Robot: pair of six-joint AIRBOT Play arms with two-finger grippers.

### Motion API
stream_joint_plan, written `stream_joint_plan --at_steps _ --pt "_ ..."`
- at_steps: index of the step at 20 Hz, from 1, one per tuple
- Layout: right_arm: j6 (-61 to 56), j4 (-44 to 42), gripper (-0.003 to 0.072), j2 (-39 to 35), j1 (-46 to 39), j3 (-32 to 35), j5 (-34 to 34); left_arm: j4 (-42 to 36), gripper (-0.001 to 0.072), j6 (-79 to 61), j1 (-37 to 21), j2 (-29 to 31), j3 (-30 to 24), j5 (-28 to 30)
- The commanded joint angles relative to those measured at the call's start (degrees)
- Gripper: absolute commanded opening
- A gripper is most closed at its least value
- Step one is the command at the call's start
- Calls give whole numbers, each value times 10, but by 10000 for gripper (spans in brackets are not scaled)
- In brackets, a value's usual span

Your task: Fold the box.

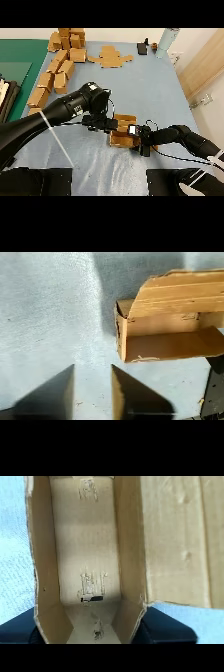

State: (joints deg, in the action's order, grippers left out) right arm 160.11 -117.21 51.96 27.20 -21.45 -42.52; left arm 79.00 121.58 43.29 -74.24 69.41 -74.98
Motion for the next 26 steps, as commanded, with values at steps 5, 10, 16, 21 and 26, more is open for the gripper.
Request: stream_joint_plan --at_steps 5,10,16,21,26 --pt "0 0 558 0 1 0 0 -2 10 -256 -2 27 -7 -9" --pt "0 0 558 0 0 0 0 -6 10 -465 -11 27 -58 115" --pt "0 0 558 0 0 0 0 -294 9 -889 -189 27 -154 164" --pt "0 0 558 0 0 0 0 -416 11 -1194 -229 19 -236 249" --pt "0 0 558 0 0 0 0 -499 671 -1358 -223 -38 -262 255"
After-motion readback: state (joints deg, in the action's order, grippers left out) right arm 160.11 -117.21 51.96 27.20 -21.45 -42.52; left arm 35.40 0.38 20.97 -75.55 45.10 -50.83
